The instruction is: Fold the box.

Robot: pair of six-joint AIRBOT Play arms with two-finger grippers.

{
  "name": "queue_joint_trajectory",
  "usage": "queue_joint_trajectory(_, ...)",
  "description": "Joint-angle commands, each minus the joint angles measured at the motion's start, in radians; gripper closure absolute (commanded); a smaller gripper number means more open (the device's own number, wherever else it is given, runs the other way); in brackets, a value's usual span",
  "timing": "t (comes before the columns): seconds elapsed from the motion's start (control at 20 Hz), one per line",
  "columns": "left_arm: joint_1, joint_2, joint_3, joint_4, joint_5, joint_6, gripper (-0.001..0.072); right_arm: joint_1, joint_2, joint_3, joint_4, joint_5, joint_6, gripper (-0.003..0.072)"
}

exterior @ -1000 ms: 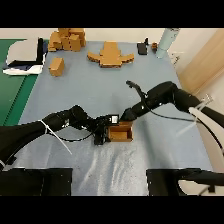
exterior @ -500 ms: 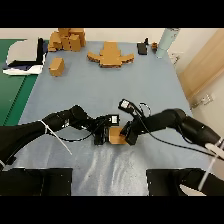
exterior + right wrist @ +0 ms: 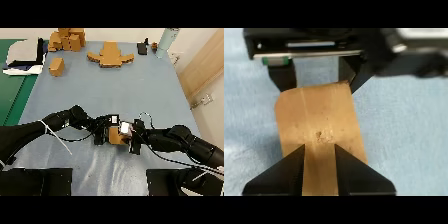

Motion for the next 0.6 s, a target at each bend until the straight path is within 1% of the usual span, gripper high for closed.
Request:
queue_joint_trajectory(0.0, 0.000, 0.001, 0.001, 0.000, 0.000, 0.000, 0.0252, 0.009, 0.011, -0.022, -0.037, -0.014, -0.051, 0.0346)
queue_joint_trajectory(0.05, 0.000, 0.001, 0.001, 0.000, 0.001, 0.000, 0.0252, 0.009, 0.010, -0.022, -0.049, -0.009, -0.073, 0.0233)
queue_joint_trajectory(0.1, 0.000, 0.001, 0.001, 0.000, 0.000, 0.000, 0.0252, 0.009, 0.009, -0.022, -0.058, 0.001, -0.093, 0.0222)
queue_joint_trajectory(0.35, 0.000, 0.001, 0.001, 0.000, 0.000, 0.000, 0.0252, 0.008, 0.009, -0.024, -0.153, 0.098, -0.106, 0.0222)
queue_joint_trajectory(0.4, 0.000, 0.001, 0.001, 0.000, 0.001, 0.000, 0.0252, 0.009, 0.006, -0.024, -0.153, 0.098, -0.106, 0.0222)
queue_joint_trajectory(0.45, 0.000, 0.001, 0.001, 0.000, 0.000, 0.000, 0.0252, 0.010, 0.004, -0.024, -0.151, 0.097, -0.107, 0.0206)
queue_joint_trajectory(0.55, 0.000, 0.001, 0.001, 0.000, 0.000, 0.000, 0.0252, 0.013, 0.003, -0.034, -0.142, 0.099, -0.118, 0.0206)
